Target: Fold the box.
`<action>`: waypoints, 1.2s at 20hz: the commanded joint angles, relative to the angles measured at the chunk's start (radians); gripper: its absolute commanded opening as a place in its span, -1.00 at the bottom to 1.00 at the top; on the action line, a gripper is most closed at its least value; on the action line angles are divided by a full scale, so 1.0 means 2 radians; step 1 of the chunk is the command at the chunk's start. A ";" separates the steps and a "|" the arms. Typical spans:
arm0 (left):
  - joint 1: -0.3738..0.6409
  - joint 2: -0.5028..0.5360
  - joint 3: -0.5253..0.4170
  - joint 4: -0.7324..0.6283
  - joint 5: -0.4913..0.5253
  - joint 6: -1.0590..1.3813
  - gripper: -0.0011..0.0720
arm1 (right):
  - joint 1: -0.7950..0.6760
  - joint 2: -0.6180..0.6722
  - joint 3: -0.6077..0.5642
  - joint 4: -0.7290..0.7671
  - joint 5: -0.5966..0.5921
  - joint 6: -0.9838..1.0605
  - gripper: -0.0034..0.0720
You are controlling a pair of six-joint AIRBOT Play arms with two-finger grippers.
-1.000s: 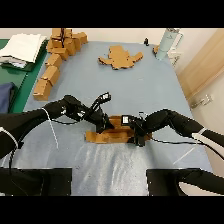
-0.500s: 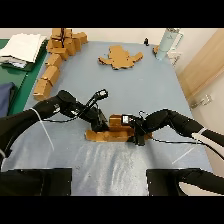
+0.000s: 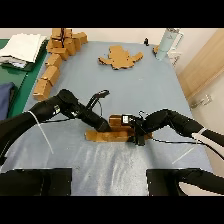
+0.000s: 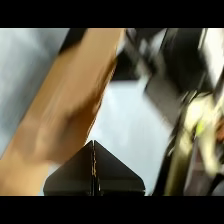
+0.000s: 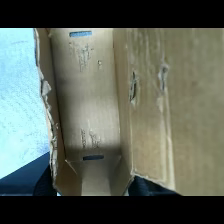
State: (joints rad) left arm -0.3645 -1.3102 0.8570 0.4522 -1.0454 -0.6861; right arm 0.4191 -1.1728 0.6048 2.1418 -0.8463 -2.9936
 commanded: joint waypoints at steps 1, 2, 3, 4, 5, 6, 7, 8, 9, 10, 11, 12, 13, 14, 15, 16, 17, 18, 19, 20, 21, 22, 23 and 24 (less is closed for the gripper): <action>-0.007 -0.034 0.033 -0.062 0.052 -0.050 -0.94 | 0.000 0.000 0.000 0.000 0.000 0.000 0.46; -0.007 -0.051 0.049 -0.062 0.065 -0.051 -0.94 | 0.000 0.000 0.000 0.000 0.000 0.000 0.45; -0.007 -0.069 0.064 -0.060 0.076 -0.060 -0.94 | 0.000 0.000 0.000 0.000 0.000 0.000 0.45; -0.007 -0.085 0.077 -0.052 0.082 -0.074 -0.94 | 0.000 0.000 0.000 0.000 -0.001 0.000 0.45; -0.007 -0.099 0.088 -0.029 0.089 -0.096 -0.94 | 0.000 0.000 0.000 0.000 -0.003 0.000 0.45; -0.007 -0.109 0.095 0.000 0.094 -0.119 -0.94 | 0.001 0.000 0.000 0.000 -0.004 0.000 0.45; -0.007 -0.117 0.097 0.030 0.099 -0.144 -0.94 | 0.000 0.000 0.000 0.000 -0.004 0.000 0.45; -0.007 -0.124 0.097 0.053 0.101 -0.162 -0.94 | 0.000 0.000 0.000 0.000 -0.004 0.000 0.45; -0.007 -0.130 0.097 0.071 0.098 -0.172 -0.94 | 0.000 0.000 0.000 0.000 -0.004 0.000 0.45; -0.007 -0.135 0.097 0.079 0.096 -0.177 -0.94 | 0.000 0.000 0.000 0.000 -0.004 0.000 0.46; -0.007 -0.140 0.097 0.077 0.094 -0.177 -0.94 | 0.000 0.000 0.000 0.000 -0.004 0.000 0.45; -0.008 -0.144 0.097 0.077 0.093 -0.177 -0.94 | 0.000 0.000 0.000 0.000 -0.004 0.000 0.45; -0.010 -0.149 0.097 0.077 0.092 -0.177 -0.94 | 0.000 0.000 0.000 0.000 -0.004 0.000 0.45; -0.011 -0.152 0.097 0.077 0.091 -0.175 -0.94 | 0.000 0.000 0.000 0.000 -0.004 0.000 0.45; -0.013 -0.155 0.097 0.077 0.091 -0.175 -0.94 | 0.000 0.000 0.000 0.000 -0.004 0.000 0.45; -0.014 -0.155 0.097 0.077 0.092 -0.171 -0.94 | 0.000 0.000 0.000 0.000 -0.003 0.000 0.45; -0.014 -0.155 0.097 0.073 0.091 -0.165 -0.94 | 0.000 0.000 0.000 0.000 -0.003 0.000 0.46; -0.014 -0.155 0.098 0.067 0.091 -0.154 -0.94 | 0.000 0.000 0.000 0.000 -0.004 0.000 0.46; -0.014 -0.155 0.098 0.056 0.091 -0.138 -0.94 | 0.001 0.000 0.000 0.001 -0.004 0.000 0.45; -0.014 -0.155 0.100 0.046 0.091 -0.122 -0.94 | 0.000 0.000 0.000 0.001 -0.004 0.000 0.45; -0.014 -0.155 0.104 0.037 0.089 -0.106 -0.94 | 0.000 0.000 0.000 0.000 -0.004 0.000 0.45; -0.013 -0.151 0.111 0.031 0.084 -0.096 -0.95 | 0.000 0.000 0.000 0.000 -0.004 0.000 0.45; -0.013 -0.141 0.117 0.032 0.080 -0.091 -0.95 | 0.000 0.000 0.000 0.000 -0.004 0.000 0.46; -0.011 -0.123 0.118 0.033 0.075 -0.080 -0.95 | 0.000 0.000 0.000 0.000 -0.004 0.000 0.45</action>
